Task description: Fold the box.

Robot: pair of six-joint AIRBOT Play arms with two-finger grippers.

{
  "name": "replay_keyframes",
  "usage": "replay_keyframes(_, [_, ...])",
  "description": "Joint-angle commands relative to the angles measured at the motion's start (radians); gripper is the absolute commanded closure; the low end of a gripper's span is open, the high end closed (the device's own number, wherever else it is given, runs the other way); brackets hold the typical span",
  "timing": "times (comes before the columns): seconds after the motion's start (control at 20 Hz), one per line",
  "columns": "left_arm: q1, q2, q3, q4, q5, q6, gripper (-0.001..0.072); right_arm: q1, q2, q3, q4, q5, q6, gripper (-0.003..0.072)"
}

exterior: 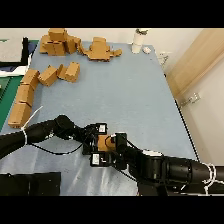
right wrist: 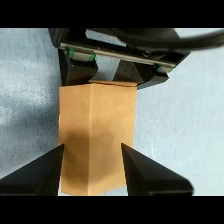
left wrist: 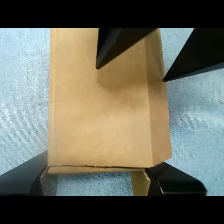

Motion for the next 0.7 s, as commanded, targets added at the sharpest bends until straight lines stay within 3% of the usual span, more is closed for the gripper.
replay_keyframes(0.0, [0.001,0.0,0.001,0.0,0.001,0.0,0.0182,0.001,-0.005,0.001,0.004,0.001,0.0,0.0145])
replay_keyframes(0.2, [0.001,0.0,0.001,0.0,0.001,0.0,0.0182,0.0,-0.02,0.0,-0.006,0.0,0.001,0.0151])
replay_keyframes(0.65, [0.001,0.0,0.001,0.0,0.001,0.0,0.0182,0.0,-0.032,0.0,-0.041,-0.011,0.003,0.0284])
